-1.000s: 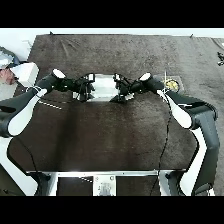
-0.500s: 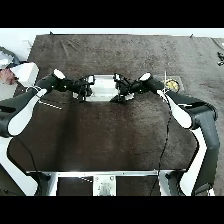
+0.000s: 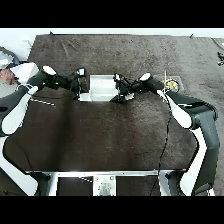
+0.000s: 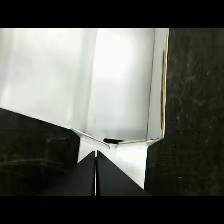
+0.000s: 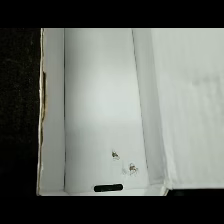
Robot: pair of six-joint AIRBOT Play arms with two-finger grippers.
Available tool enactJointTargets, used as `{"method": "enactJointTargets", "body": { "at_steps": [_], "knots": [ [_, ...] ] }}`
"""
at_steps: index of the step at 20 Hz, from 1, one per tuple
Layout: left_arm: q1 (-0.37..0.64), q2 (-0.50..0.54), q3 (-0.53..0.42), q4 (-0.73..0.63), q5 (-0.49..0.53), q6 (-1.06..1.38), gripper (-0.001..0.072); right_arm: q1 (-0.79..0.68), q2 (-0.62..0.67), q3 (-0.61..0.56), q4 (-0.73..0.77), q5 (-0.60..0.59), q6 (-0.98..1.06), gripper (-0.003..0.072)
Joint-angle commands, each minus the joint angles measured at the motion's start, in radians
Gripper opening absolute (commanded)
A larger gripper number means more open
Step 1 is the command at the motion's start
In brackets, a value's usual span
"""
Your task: Fold the box and place the chain.
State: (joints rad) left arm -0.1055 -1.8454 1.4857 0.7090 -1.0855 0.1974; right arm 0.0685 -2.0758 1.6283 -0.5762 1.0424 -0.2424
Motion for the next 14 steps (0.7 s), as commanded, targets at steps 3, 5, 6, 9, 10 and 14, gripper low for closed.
{"method": "enactJointTargets", "body": {
  "at_steps": [3,5,6,9,10,14],
  "knots": [
    [0.093,0.132,0.009,0.029,0.014,-0.417,0.0006,0.0,0.001,0.0,0.0,0.0,0.0,0.0119],
    [0.137,0.184,0.009,0.029,-0.036,-0.544,0.0005,0.0,0.001,0.0,0.0,-0.001,0.0,0.0119],
    [0.154,0.203,0.009,0.031,-0.053,-0.619,0.0005,0.0,0.001,0.0,0.0,0.0,0.0,0.0119],
    [0.207,0.214,-0.029,0.032,-0.071,-0.854,0.0008,0.0,0.001,0.0,0.0,0.0,0.0,0.0119],
    [0.22,0.214,-0.063,0.032,-0.066,-0.93,0.0008,0.0,0.001,0.0,0.0,0.0,0.0,0.0119],
    [0.238,0.212,-0.172,0.056,-0.046,-1.013,0.0008,0.0,0.001,0.0,0.0,-0.002,0.0,0.0119]
  ]
}}
